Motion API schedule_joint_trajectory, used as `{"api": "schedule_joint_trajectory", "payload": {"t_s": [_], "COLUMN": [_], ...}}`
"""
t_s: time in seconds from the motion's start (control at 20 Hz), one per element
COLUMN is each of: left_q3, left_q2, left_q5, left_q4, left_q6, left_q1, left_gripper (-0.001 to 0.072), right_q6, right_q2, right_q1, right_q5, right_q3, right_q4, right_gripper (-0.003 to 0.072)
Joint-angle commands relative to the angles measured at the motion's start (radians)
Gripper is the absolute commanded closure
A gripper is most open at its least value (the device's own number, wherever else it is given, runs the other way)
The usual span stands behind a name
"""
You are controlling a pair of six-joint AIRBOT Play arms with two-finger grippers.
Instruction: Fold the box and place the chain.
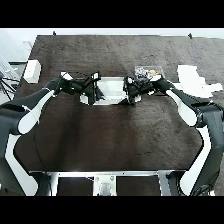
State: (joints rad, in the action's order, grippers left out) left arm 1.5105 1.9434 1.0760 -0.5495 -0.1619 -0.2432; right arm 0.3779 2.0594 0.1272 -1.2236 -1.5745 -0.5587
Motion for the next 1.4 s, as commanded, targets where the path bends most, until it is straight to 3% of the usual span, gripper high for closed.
{"api": "schedule_joint_trajectory", "payload": {"t_s": [0.0,0.05,0.1,0.15,0.55,0.6,0.7,0.75,1.0,1.35], "left_q3": [0.0,0.0,0.0,0.0,0.0,0.0,0.001,0.004,0.023,0.007], "left_q2": [0.003,0.003,0.003,0.003,0.002,0.002,0.001,0.001,-0.049,-0.186], "left_q5": [-0.002,-0.001,0.006,0.003,0.003,0.016,0.043,0.067,0.225,0.308], "left_q4": [-0.003,-0.003,-0.003,-0.003,-0.004,-0.004,-0.014,-0.015,-0.01,-0.027], "left_q6": [-0.004,-0.005,-0.014,-0.012,-0.013,-0.015,-0.015,-0.015,-0.014,0.135], "left_q1": [0.001,0.001,0.001,0.001,0.001,0.004,0.023,0.036,0.107,0.181], "left_gripper": [0.0449,0.0448,0.0302,0.0106,0.0104,0.0165,0.0624,0.0688,0.069,0.0694], "right_q6": [0.0,0.0,0.0,0.0,0.0,0.0,0.0,0.0,0.0,0.0], "right_q2": [0.0,0.0,0.0,0.0,0.0,0.0,0.0,0.0,0.0,0.0], "right_q1": [0.0,0.0,0.0,0.0,0.0,0.0,0.0,0.0,0.0,0.0], "right_q5": [0.0,0.0,0.0,0.0,0.0,0.0,0.0,0.0,0.0,0.0], "right_q3": [0.0,0.0,0.0,0.0,0.0,0.0,0.0,0.0,0.0,0.0], "right_q4": [0.0,0.0,0.0,0.0,0.0,0.0,0.0,0.0,0.0,0.0], "right_gripper": [0.0105,0.0105,0.0105,0.0105,0.0105,0.0105,0.0105,0.0105,0.0105,0.0105]}}
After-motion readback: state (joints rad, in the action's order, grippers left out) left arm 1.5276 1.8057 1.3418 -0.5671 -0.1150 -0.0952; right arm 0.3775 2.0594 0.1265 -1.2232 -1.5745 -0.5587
